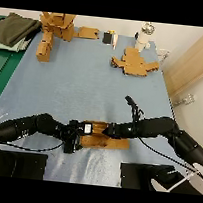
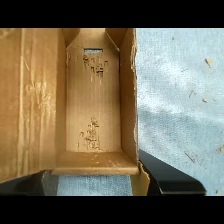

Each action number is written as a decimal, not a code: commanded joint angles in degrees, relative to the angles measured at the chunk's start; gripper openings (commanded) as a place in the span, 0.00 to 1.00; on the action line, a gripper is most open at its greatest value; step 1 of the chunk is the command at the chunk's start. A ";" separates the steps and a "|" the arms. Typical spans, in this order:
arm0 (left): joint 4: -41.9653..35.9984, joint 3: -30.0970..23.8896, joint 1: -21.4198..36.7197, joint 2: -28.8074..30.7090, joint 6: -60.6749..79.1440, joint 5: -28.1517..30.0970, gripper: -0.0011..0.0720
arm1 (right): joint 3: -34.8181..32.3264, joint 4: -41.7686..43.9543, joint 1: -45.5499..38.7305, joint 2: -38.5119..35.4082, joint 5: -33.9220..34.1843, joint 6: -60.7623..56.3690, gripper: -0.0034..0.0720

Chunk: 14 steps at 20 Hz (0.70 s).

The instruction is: Fold the box.

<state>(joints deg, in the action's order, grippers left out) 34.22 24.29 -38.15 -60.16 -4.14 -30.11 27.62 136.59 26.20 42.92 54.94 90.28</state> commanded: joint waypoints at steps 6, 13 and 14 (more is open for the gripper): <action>-0.87 -0.09 -0.09 0.04 -0.17 -0.02 0.73 | 1.99 2.58 0.00 12.55 -8.48 9.53 0.05; -1.29 -0.55 -0.07 0.04 -0.24 0.04 0.73 | 2.19 2.03 5.90 18.10 -12.13 10.34 0.05; -1.27 -0.61 -0.07 0.04 -0.39 0.00 0.73 | 2.19 1.55 5.92 18.08 -12.68 10.32 0.05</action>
<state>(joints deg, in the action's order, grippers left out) 32.97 23.90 -38.22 -60.16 -4.51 -29.91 29.71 139.04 30.57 59.61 44.51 100.14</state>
